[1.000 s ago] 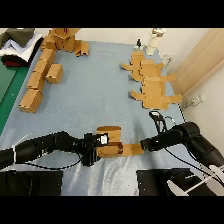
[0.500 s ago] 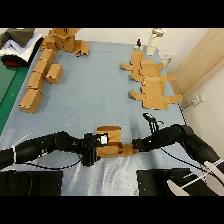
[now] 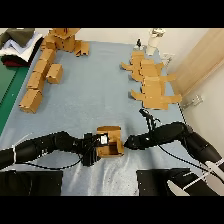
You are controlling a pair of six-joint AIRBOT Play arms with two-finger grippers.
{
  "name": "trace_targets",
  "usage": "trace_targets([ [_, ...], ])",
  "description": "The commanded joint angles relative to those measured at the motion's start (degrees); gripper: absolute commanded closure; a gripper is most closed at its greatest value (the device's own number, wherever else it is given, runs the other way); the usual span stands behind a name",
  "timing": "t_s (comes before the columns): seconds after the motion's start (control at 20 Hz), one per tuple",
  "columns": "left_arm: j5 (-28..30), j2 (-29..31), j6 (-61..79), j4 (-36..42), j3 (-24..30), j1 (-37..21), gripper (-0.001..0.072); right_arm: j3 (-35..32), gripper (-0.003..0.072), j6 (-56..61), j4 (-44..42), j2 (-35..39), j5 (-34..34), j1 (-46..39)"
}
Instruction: Fold the box.
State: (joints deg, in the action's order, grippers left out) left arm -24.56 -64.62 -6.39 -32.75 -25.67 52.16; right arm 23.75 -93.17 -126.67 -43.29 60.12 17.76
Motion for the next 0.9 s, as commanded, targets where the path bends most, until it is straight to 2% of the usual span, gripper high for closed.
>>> trace_targets([
  [0.0,0.0,0.0,0.0,0.0,0.0,0.0,0.0299,0.5,0.0379,-0.4,-1.2,0.2,0.9,0.4],
  [0.05,0.0,0.0,0.0,0.0,0.0,0.0,0.0299,0.5,0.0379,-0.5,-1.4,0.2,1.1,1.0],
  [0.1,0.0,0.0,0.0,0.0,0.0,0.0,0.0299,0.5,0.0311,-0.6,-1.6,0.2,1.1,2.0],
  [0.15,0.0,0.0,0.0,0.0,0.0,0.0,0.0299,0.5,0.0148,-0.5,-1.7,0.1,1.1,3.3],
  [0.2,0.0,0.0,0.0,0.0,0.0,0.0,0.0299,0.5,0.0123,-0.5,-1.7,0.1,0.9,4.6],
  [0.4,0.0,0.0,0.0,0.0,0.0,0.0,0.0299,0.6,0.0118,2.1,1.6,-1.3,-4.8,8.8],
  [0.6,0.0,0.0,0.0,0.0,0.0,0.0,0.0299,2.1,0.0123,6.5,6.4,-5.1,-5.5,11.8],
  [0.75,0.0,0.0,0.0,0.0,0.0,0.0,0.0299,5.6,0.0123,12.6,12.7,-7.4,-6.3,15.4],
  [0.85,0.0,0.0,0.0,0.0,0.0,0.0,0.0299,8.2,0.0180,17.6,16.8,-8.8,-5.7,17.9],
])
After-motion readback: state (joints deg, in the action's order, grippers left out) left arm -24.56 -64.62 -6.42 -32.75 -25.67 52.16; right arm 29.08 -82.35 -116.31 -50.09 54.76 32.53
